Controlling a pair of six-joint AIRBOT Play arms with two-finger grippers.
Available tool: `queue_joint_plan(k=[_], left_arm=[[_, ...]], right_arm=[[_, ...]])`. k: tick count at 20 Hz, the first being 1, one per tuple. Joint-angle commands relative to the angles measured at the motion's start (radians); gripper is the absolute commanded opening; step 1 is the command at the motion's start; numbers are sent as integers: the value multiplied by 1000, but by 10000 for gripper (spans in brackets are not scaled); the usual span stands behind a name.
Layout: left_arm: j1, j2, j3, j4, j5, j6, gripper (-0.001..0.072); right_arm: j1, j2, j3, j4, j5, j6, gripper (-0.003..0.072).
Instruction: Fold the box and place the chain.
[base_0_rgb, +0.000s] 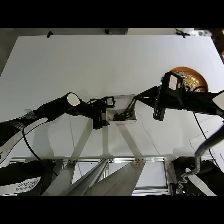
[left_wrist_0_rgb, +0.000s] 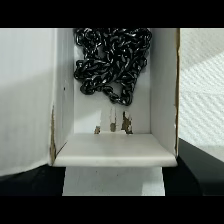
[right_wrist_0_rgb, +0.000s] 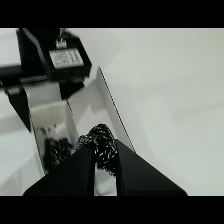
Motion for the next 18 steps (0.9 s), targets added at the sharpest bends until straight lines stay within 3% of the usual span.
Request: queue_joint_plan(k=[1,7,13,14,16,18], left_arm=[[0,0,0,0,0,0,392],[0,0,0,0,0,0,392],[0,0,0,0,0,0,392],[0,0,0,0,0,0,392],[0,0,0,0,0,0,392],[0,0,0,0,0,0,392]], right_arm=[[15,-2,1,67,-1,64,8],[121,-191,1,-31,-65,202,10],[156,-374,1,-34,-62,268,18],[175,-389,1,-34,-64,277,63],[206,-411,1,-34,-74,280,78],[212,-412,1,-34,-87,291,201]])
